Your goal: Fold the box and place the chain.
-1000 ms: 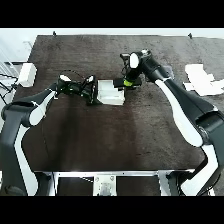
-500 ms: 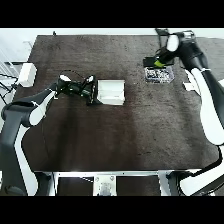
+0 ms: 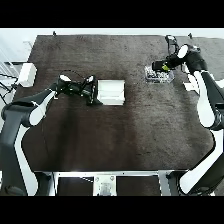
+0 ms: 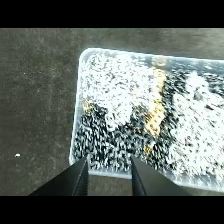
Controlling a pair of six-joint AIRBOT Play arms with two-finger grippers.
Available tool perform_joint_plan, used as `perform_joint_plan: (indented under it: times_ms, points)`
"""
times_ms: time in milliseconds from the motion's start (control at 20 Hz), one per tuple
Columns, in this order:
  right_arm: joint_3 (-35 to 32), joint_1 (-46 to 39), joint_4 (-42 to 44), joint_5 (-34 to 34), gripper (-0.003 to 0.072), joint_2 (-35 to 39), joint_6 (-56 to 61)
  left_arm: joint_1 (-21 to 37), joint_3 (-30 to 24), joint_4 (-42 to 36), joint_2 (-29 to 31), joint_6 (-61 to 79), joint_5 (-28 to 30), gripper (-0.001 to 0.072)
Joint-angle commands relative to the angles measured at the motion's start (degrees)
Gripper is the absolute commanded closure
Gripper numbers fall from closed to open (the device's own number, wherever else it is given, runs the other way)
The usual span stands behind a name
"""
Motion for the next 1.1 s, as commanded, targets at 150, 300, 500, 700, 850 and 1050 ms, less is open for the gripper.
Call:
perform_joint_plan:
  times_ms: [150, 300, 500, 700, 850, 1050]
  points:
    - [0.8, -0.5, 0.8, -0.6, 0.0418, -4.7, -2.5, 0.0, 0.0, 0.0, 0.0, 0.0, 0.1, 0.0182]
    - [0.8, -0.5, 0.9, -0.5, 0.0425, -5.7, -2.5, 0.0, 0.0, 0.0, 0.0, 0.0, 0.0, 0.0183]
    - [1.4, -0.5, 0.8, -0.2, 0.0675, -6.0, -2.5, 0.0, 0.0, 0.0, 0.0, 0.0, 0.1, 0.0182]
    - [2.1, -0.2, 0.6, 1.1, 0.0676, 1.0, -2.5, 0.0, 0.0, 0.0, 0.0, 0.0, 0.1, 0.0182]
    - [2.1, 0.9, -1.2, 3.1, 0.0676, 10.3, -2.9, 0.0, 0.0, 0.0, 0.0, 0.0, 0.1, 0.0182]
    - [2.0, 3.8, -1.8, 7.3, 0.0677, 23.4, -6.3, 0.0, 0.0, 0.0, 0.0, 0.0, 0.1, 0.0182]
